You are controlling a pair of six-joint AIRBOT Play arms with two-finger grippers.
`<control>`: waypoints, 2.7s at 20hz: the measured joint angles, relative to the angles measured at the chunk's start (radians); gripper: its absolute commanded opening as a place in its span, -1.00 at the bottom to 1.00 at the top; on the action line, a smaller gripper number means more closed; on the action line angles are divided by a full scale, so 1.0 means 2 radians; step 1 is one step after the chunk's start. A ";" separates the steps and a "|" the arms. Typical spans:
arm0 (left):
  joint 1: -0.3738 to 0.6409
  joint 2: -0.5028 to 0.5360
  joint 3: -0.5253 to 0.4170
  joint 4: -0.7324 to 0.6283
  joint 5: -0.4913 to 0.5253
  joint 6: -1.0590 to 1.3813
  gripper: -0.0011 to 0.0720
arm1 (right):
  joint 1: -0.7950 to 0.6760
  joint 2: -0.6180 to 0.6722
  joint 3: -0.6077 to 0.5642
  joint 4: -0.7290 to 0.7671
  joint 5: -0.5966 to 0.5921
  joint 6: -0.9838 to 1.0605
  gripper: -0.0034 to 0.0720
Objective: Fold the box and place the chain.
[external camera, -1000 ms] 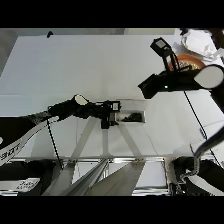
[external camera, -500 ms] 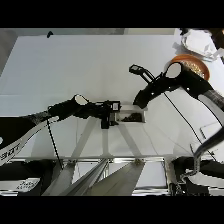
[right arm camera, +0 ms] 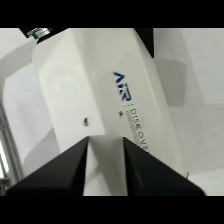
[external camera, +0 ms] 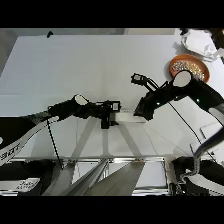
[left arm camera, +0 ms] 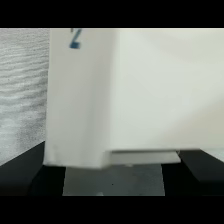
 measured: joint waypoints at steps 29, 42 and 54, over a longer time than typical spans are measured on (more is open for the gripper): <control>0.000 0.000 0.000 0.000 0.000 0.000 -0.11 | 0.056 0.029 -0.016 -0.060 -0.084 -0.046 0.05; 0.000 0.000 0.000 0.000 0.000 0.000 -0.11 | 0.064 0.024 -0.026 -0.061 -0.089 -0.046 0.18; 0.000 0.000 0.000 -0.001 0.000 -0.002 -0.11 | 0.079 0.024 -0.027 -0.084 -0.120 -0.043 -0.03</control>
